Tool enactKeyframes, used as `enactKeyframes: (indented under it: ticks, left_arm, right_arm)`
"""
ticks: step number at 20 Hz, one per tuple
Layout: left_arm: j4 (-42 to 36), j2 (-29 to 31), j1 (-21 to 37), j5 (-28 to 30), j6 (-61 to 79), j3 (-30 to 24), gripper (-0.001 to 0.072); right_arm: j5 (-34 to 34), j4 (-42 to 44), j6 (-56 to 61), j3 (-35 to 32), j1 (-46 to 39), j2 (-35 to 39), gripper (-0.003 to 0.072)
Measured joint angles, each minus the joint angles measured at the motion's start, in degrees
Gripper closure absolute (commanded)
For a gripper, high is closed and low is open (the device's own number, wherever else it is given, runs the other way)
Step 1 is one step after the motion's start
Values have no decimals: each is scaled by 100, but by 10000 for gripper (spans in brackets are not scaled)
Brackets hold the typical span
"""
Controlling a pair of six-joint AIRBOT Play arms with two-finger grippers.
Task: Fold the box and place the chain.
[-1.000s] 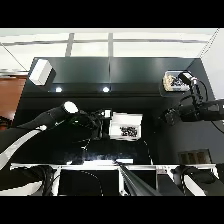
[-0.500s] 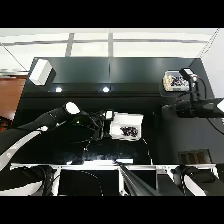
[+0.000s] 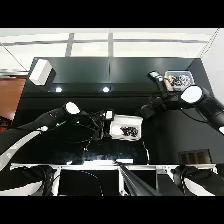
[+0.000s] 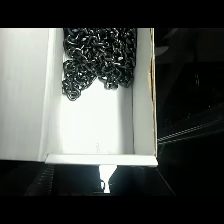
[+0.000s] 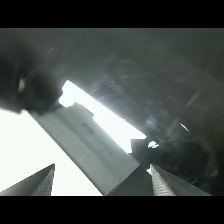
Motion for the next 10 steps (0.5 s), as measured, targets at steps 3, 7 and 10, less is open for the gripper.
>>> enactKeyframes:
  ticks: [3, 7, 10]
  left_arm:
    - [0, 0, 0, 2, 0, 0, 230]
    - [0, 0, 0, 4, 0, 0, 230]
    - [0, 0, 0, 4, 0, 0, 229]
  right_arm:
    - [234, -26, -903, 133, 76, 216, -34]
    - [787, -70, -1438, -55, 111, 474, -34]
    - [682, 79, -1818, -369, 118, 542, -34]
